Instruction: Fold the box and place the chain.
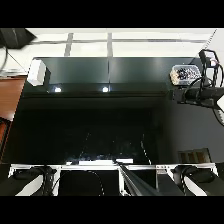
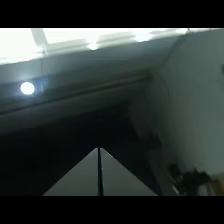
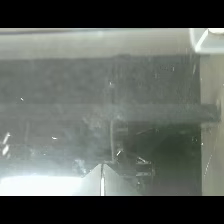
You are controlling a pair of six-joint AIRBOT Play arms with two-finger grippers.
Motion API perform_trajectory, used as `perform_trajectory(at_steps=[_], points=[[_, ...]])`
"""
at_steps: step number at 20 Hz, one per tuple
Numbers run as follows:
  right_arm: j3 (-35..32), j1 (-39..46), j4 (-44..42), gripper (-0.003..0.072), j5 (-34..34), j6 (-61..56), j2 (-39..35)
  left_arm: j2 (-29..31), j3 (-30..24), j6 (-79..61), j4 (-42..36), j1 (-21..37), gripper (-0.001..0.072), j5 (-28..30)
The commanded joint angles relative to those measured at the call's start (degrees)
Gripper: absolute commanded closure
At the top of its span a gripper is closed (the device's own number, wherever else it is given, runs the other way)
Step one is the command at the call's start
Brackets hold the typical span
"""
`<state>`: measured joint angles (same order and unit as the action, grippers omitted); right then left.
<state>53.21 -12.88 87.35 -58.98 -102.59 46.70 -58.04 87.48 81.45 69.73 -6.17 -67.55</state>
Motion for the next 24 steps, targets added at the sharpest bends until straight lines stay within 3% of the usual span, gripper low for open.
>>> perform_trajectory(at_steps=[1, 4, 6, 11, 14, 18, 24], points=[[1.99, -0.46, -3.58, 0.0676, -1.22, 4.61, -0.72, 9.70, -18.18, 0.00, 1.07, -5.14, 0.0687, 9.33], [1.81, -4.22, -3.93, 0.0677, 0.46, 9.18, -0.72, 17.44, -34.14, 0.13, 1.60, -6.82, 0.0687, 17.57], [0.55, -7.98, -2.45, 0.0677, 5.73, 10.08, -0.72, 21.70, -43.78, 0.13, 3.02, -8.22, 0.0688, 21.84], [-11.85, -11.56, 1.68, 0.0677, 24.30, 9.35, -0.72, 25.00, -59.28, 0.22, 6.67, -9.22, 0.0688, 27.76], [-18.53, -5.38, 6.36, 0.0677, 26.38, -1.62, -0.72, 24.41, -62.84, 0.22, 8.90, -9.16, 0.0688, 30.12], [-21.22, 6.25, 4.61, 0.0678, 20.24, -1.49, -0.70, 20.94, -63.04, 0.22, 9.11, -9.18, 0.0686, 31.21], [-21.51, 5.51, 3.78, 0.0676, 20.26, -0.85, -0.72, 18.80, -62.60, -0.07, 7.56, -9.44, 0.0684, 35.04]])
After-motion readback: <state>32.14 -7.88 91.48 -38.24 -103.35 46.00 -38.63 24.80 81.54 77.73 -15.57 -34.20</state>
